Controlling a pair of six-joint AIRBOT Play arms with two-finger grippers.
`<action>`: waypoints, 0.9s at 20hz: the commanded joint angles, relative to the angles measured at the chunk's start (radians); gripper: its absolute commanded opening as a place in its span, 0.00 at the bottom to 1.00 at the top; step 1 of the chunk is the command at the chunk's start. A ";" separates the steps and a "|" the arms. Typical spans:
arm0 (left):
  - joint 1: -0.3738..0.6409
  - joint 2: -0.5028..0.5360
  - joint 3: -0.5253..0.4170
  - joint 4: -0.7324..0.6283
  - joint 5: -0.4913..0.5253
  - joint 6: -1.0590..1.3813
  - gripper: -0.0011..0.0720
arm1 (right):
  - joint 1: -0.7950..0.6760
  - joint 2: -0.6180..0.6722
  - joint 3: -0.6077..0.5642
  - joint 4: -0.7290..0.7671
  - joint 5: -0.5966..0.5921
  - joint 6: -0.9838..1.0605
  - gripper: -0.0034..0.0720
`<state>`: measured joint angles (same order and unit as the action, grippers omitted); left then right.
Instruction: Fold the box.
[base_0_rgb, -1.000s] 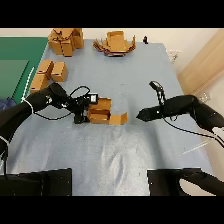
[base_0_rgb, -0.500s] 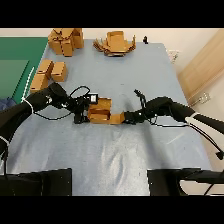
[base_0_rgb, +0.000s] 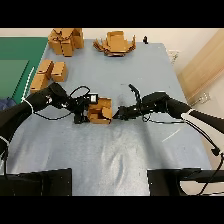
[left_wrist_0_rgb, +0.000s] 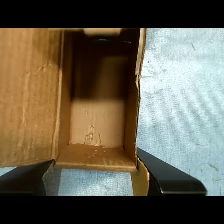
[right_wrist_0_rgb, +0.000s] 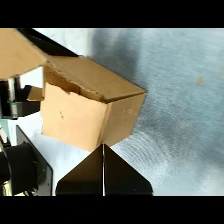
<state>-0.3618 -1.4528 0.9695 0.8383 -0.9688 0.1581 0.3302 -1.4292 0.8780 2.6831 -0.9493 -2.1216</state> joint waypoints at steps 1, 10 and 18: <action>0.000 0.001 0.000 0.000 0.000 0.000 0.56 | 0.002 -0.001 0.006 0.050 -0.029 -0.027 0.10; 0.000 0.001 0.000 0.000 0.000 0.000 0.56 | 0.010 -0.001 0.011 0.031 0.054 0.007 0.48; 0.000 0.001 0.000 0.000 0.000 0.000 0.56 | 0.129 -0.003 0.085 -0.214 0.153 0.261 0.48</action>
